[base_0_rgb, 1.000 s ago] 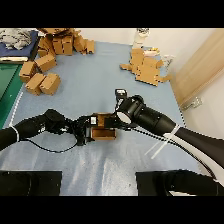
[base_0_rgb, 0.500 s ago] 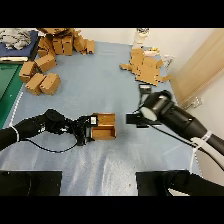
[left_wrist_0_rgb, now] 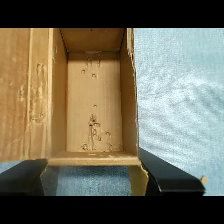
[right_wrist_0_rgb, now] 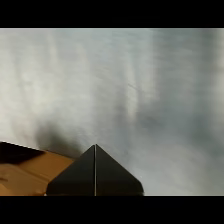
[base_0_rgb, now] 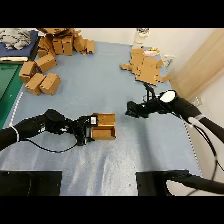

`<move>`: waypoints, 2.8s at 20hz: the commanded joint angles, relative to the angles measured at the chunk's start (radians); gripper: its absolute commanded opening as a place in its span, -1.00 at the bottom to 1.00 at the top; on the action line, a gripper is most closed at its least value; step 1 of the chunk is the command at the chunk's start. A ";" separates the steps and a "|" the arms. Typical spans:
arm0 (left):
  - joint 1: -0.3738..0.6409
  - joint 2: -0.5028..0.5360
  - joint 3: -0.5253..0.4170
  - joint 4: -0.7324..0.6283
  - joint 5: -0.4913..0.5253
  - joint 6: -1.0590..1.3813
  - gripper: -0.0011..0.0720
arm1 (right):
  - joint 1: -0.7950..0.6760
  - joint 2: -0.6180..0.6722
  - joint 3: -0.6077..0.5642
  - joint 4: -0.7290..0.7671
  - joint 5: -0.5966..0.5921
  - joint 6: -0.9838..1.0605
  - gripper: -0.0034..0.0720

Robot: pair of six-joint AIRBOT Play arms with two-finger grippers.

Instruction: Fold the box.

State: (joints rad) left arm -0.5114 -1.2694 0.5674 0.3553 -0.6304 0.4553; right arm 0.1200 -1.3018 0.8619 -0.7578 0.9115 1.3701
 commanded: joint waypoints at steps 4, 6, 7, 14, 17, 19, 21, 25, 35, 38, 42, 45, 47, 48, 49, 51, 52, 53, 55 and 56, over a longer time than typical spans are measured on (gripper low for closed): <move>0.000 0.000 0.001 0.000 0.000 0.000 0.34 | 0.038 -0.175 0.024 0.358 0.024 -0.319 -0.91; 0.000 0.000 0.001 0.000 0.000 0.000 0.34 | 0.088 -0.182 0.024 0.358 0.068 -0.408 -0.91; 0.000 0.000 0.001 0.000 0.000 0.000 0.34 | 0.107 -0.180 0.024 0.364 0.093 -0.442 -0.91; 0.000 0.000 0.001 0.000 0.000 0.000 0.34 | 0.117 -0.113 0.024 0.315 0.322 -0.598 -0.91; 0.000 0.000 0.001 0.000 0.000 0.000 0.34 | 0.121 -0.084 0.023 0.312 0.365 -0.659 -0.91; 0.000 0.000 0.001 0.000 0.000 0.000 0.34 | 0.143 -0.077 0.011 0.312 0.375 -0.694 -0.91; 0.000 0.000 0.001 0.000 0.000 0.000 0.34 | 0.188 -0.072 -0.019 0.313 0.362 -0.746 -0.91; 0.000 0.000 0.001 0.000 0.000 0.000 0.34 | 0.273 0.014 -0.067 0.284 0.228 -0.830 -0.91; 0.000 0.000 0.001 0.000 0.000 0.000 0.34 | 0.454 0.268 -0.169 0.029 -0.194 -0.874 -0.91; 0.000 0.000 0.001 0.000 0.000 0.000 0.34 | 0.487 0.375 -0.273 -0.047 -0.335 -0.901 -0.91; 0.000 0.000 0.001 0.000 0.000 0.000 0.34 | 0.521 0.401 -0.298 -0.032 -0.407 -1.065 -0.90; 0.000 0.000 0.001 0.000 0.000 0.000 0.34 | 0.559 0.392 -0.298 -0.024 -0.412 -1.181 -0.90; 0.000 0.000 0.001 0.000 0.000 0.000 0.34 | 0.560 0.379 -0.298 -0.023 -0.412 -1.180 -0.90; 0.000 0.000 0.001 0.000 0.000 0.000 0.34 | 0.560 0.377 -0.298 -0.024 -0.412 -1.182 -0.90; 0.000 0.000 0.001 0.000 0.000 0.000 0.34 | 0.560 0.377 -0.298 -0.023 -0.412 -1.189 -0.90; 0.000 0.000 0.001 0.000 0.000 0.000 0.34 | 0.560 0.376 -0.298 -0.023 -0.401 -1.192 -0.66; 0.000 0.000 0.001 0.000 0.000 0.000 0.34 | 0.560 0.372 -0.299 -0.023 -0.389 -1.215 -0.63; 0.000 0.000 0.001 0.000 0.000 0.000 0.34 | 0.560 0.368 -0.299 -0.023 -0.375 -1.237 -0.63; 0.000 0.000 0.001 0.000 0.000 0.000 0.34 | 0.560 0.358 -0.299 -0.019 -0.341 -1.268 -0.63; 0.000 0.000 0.001 0.000 0.000 0.000 0.34 | 0.560 0.356 -0.299 -0.019 -0.334 -1.275 -0.63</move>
State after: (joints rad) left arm -0.5114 -1.2694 0.5674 0.3557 -0.6308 0.4549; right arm 0.6785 -0.9371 0.5632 -0.7799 0.5415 0.1410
